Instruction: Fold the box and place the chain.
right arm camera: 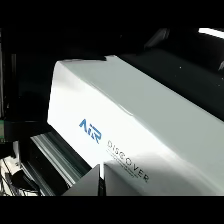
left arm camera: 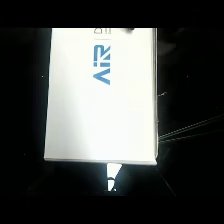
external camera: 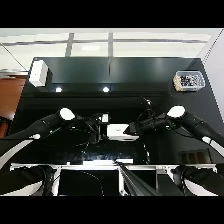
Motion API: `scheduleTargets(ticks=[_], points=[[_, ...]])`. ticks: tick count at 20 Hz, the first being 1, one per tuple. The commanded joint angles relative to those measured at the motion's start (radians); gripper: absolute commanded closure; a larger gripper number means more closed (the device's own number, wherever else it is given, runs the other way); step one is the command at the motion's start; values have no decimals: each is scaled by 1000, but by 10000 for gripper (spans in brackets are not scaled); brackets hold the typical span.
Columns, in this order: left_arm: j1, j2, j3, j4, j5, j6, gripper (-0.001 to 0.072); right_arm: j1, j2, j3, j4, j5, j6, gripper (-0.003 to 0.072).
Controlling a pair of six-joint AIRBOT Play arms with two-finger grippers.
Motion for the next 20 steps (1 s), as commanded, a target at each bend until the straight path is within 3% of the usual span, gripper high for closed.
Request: scheduleTargets(ticks=[1, 6, 13, 14, 15, 20], points=[[0, -1, 0, 0, 0, 0, 286, 1, -21, -1, -40, -17, 0, 642], [0, -1, 0, 0, 0, 0, 286, 1, -18, 1, -1, -12, -38, 641], [2, 16, 0, 0, 4, -16, 274, -122, 85, 153, 15, 195, -76, 641], [2, 28, 2, 2, 2, -29, 198, -167, 117, 167, 15, 198, -75, 641], [2, 44, 2, 4, 2, -45, -11, -212, 146, 174, 15, 200, -75, 641], [3, 190, 2, 175, -15, -237, -11, -443, 241, 177, -28, 273, -75, 641]])
